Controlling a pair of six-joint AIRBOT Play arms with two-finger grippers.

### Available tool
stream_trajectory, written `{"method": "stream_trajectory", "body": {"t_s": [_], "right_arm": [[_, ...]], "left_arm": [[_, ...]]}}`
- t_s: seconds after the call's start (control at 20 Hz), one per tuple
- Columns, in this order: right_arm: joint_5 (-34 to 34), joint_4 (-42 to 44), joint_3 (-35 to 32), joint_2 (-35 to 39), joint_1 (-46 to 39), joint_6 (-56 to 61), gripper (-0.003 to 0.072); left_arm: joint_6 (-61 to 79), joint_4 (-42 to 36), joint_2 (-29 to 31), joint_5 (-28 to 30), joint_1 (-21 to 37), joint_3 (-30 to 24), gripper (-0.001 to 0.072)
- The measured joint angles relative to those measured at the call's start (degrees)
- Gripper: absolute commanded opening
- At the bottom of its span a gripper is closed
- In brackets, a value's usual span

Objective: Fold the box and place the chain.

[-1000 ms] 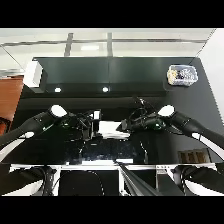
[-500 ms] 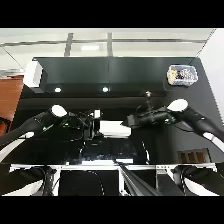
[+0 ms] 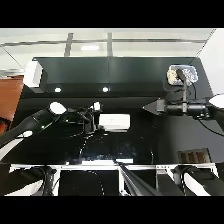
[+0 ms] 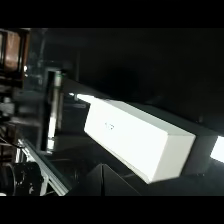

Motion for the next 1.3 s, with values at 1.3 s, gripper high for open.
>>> {"method": "stream_trajectory", "body": {"t_s": [1.3], "right_arm": [[2.5,-4.8,0.0,0.8,-2.8,0.5,0.0013]], "left_arm": [[-12.6,0.6,-17.3,-20.2,-3.9,21.3,0.0714]]}}
